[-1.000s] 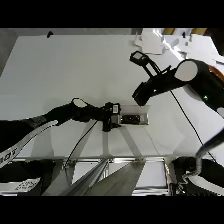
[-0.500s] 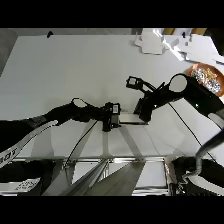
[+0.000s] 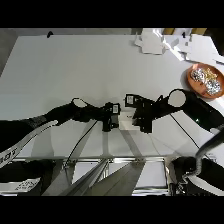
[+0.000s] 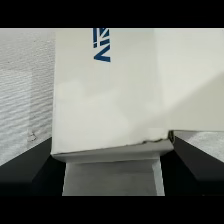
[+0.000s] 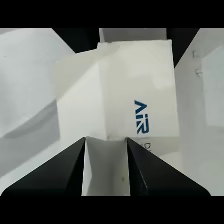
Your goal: Fold the box and place the chain.
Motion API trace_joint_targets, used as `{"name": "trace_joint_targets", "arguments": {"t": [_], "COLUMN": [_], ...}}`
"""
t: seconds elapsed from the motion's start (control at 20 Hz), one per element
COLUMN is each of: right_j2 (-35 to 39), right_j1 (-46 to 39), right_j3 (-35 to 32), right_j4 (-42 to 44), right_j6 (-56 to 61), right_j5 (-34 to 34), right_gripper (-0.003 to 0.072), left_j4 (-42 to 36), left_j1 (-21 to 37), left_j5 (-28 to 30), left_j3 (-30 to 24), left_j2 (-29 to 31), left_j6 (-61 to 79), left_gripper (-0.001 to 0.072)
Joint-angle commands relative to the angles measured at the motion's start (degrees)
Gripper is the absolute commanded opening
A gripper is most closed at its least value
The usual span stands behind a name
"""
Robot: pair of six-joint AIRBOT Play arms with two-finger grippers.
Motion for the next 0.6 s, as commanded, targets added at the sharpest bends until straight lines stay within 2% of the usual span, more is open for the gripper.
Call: {"name": "trace_joint_targets", "arguments": {"t": [0.0,0.2,0.25,0.35,0.55], "right_j2": [0.22,0.22,0.22,0.22,1.92], "right_j1": [0.66,0.63,0.66,0.63,0.63], "right_j3": [-0.44,-0.42,-0.42,-0.42,-0.42], "right_j4": [-1.4,-3.06,-3.34,-3.58,-3.8], "right_j6": [-1.57,-1.57,-1.57,-1.57,-1.57], "right_j5": [-3.82,-4.24,-4.28,-4.28,-5.95], "right_gripper": [0.0298,0.0296,0.0281,0.0187,0.0176], "left_j4": [-0.02,-0.02,-0.02,-0.02,-0.04], "left_j1": [-0.02,-0.02,-0.02,-0.02,-0.02], "left_j5": [0.02,0.02,0.02,0.02,0.02], "left_j3": [0.02,0.02,0.02,0.02,0.02], "left_j2": [0.0,0.0,0.0,0.0,0.0], "left_j6": [0.02,0.02,0.02,0.02,0.02], "left_gripper": [0.0211,0.0211,0.0211,0.0211,0.0211]}}
